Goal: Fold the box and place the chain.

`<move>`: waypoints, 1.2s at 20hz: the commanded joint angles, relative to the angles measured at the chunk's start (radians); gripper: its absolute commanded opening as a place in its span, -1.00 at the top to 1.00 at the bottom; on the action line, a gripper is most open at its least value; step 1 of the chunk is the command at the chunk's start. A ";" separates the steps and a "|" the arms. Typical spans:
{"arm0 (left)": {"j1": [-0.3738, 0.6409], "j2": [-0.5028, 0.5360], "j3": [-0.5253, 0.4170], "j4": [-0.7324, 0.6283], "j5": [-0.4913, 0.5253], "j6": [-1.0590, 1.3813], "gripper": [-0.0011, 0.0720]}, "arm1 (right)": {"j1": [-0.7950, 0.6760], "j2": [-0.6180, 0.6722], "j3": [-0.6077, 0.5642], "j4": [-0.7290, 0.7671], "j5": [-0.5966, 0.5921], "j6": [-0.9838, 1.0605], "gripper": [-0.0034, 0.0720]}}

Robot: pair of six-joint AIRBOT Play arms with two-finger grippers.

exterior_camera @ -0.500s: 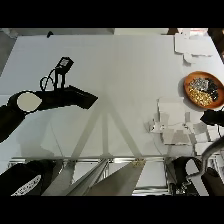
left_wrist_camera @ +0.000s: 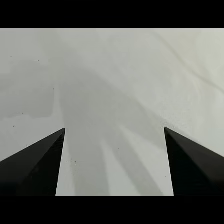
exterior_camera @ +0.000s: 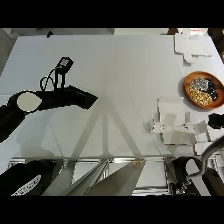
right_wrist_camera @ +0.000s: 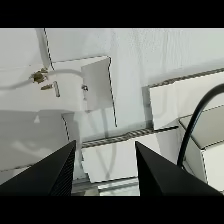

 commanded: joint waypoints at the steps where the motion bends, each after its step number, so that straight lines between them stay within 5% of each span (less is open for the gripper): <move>1: 0.000 0.000 0.000 0.000 0.000 0.000 -0.94 | -0.019 -0.070 0.000 -0.003 -0.025 -0.019 -0.20; 13: 0.000 0.000 0.000 0.000 0.000 0.000 -0.94 | -0.019 -0.338 0.000 0.013 -0.163 -0.124 -0.15; 14: 0.000 0.000 0.000 0.000 0.000 0.000 -0.94 | -0.019 -0.352 0.000 0.014 -0.185 -0.122 -0.08; 16: 0.000 0.000 0.000 0.000 0.000 0.000 -0.94 | -0.019 -0.383 0.000 0.015 -0.200 -0.121 0.38; 17: 0.000 0.000 0.000 0.000 0.000 0.000 -0.94 | -0.019 -0.397 0.000 0.015 -0.184 -0.121 0.79; 18: 0.000 0.000 0.000 0.000 0.000 0.000 -0.94 | -0.019 -0.404 0.000 0.015 -0.165 -0.122 0.89; 24: 0.000 0.000 0.000 0.000 0.000 0.000 -0.94 | -0.018 -0.348 0.001 0.242 -0.104 -0.261 0.90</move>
